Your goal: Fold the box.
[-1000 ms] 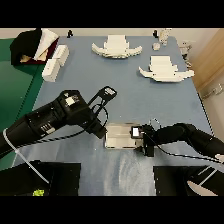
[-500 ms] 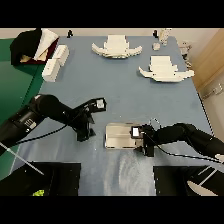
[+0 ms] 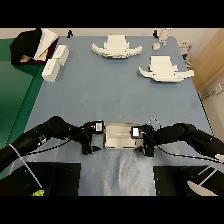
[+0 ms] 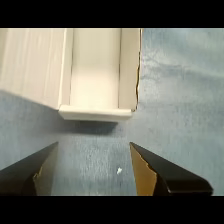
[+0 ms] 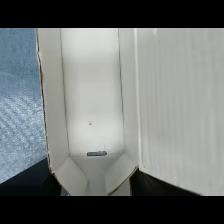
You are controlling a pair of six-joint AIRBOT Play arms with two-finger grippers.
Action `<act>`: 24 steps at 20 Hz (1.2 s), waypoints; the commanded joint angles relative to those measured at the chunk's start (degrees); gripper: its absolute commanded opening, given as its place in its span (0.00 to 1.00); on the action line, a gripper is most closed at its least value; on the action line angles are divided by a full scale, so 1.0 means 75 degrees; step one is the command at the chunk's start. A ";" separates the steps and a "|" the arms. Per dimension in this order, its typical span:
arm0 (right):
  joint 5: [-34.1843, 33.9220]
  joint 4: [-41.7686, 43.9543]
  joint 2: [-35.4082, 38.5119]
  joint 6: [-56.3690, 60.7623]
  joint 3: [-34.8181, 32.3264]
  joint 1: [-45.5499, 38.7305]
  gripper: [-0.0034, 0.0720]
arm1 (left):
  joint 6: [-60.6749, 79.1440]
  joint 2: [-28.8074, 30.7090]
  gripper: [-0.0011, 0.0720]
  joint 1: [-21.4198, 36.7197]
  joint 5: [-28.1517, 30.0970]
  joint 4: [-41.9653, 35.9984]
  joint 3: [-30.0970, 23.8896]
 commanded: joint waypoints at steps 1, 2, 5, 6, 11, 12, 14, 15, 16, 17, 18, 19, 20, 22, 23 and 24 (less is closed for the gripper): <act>0.0003 0.0000 0.0009 0.0003 0.0006 0.0006 0.73 | 0.0778 -0.0192 0.93 -0.0332 0.0729 -0.0775 -0.0166; 0.0000 0.0000 0.0009 0.0003 0.0009 0.0003 0.73 | 0.0778 -0.0256 0.94 -0.0411 0.0836 -0.0918 -0.0166; 0.0000 0.0000 0.0009 0.0003 0.0006 0.0003 0.73 | 0.1113 -0.0460 0.97 -0.0612 0.0985 -0.1416 -0.0160; 0.0003 0.0000 0.0009 0.0003 0.0009 0.0003 0.73 | 0.1227 -0.0487 0.97 -0.0644 0.1011 -0.1489 -0.0160; 0.0000 0.0000 0.0009 0.0003 0.0006 0.0003 0.73 | 0.1553 -0.0527 0.97 -0.0644 0.1011 -0.1486 -0.0160; 0.0000 0.0000 0.0009 0.0003 0.0006 0.0003 0.73 | 0.1652 -0.0583 0.97 -0.0644 0.1011 -0.1486 -0.0160; 0.0000 0.0000 0.0009 0.0000 0.0006 0.0003 0.73 | 0.1807 -0.0755 0.97 -0.0644 0.0970 -0.1489 -0.0160; 0.0000 0.0000 0.0009 0.0003 0.0009 0.0003 0.73 | 0.1807 -0.0836 0.97 -0.0647 0.0956 -0.1489 -0.0157; 0.0000 0.0000 0.0009 0.0003 0.0009 0.0006 0.73 | 0.1807 -0.0898 0.97 -0.0685 0.0970 -0.1486 -0.0157; 0.0000 0.0000 0.0009 0.0003 0.0009 0.0003 0.73 | 0.1839 -0.0956 0.97 -0.0755 0.0991 -0.1489 -0.0157; 0.0000 0.0000 0.0009 0.0000 0.0006 0.0006 0.73 | 0.1900 -0.1003 0.97 -0.0845 0.1003 -0.1507 -0.0152; 0.0000 0.0000 0.0009 0.0003 0.0009 0.0003 0.73 | 0.2017 -0.1064 0.97 -0.0938 0.1075 -0.1574 -0.0149; 0.0000 0.0000 0.0009 0.0003 0.0009 0.0003 0.73 | 0.2034 -0.1131 0.97 -0.1011 0.1177 -0.1661 -0.0134; 0.0000 0.0000 0.0009 0.0000 0.0006 0.0003 0.73 | 0.2025 -0.1166 0.97 -0.1072 0.1387 -0.1705 -0.0096; 0.0000 0.0000 0.0009 0.0003 0.0006 0.0006 0.73 | 0.2022 -0.1166 0.97 -0.1072 0.1475 -0.1722 -0.0096; 0.0000 0.0000 0.0009 0.0003 0.0006 0.0006 0.73 | 0.2025 -0.1169 0.97 -0.1072 0.1501 -0.1725 -0.0096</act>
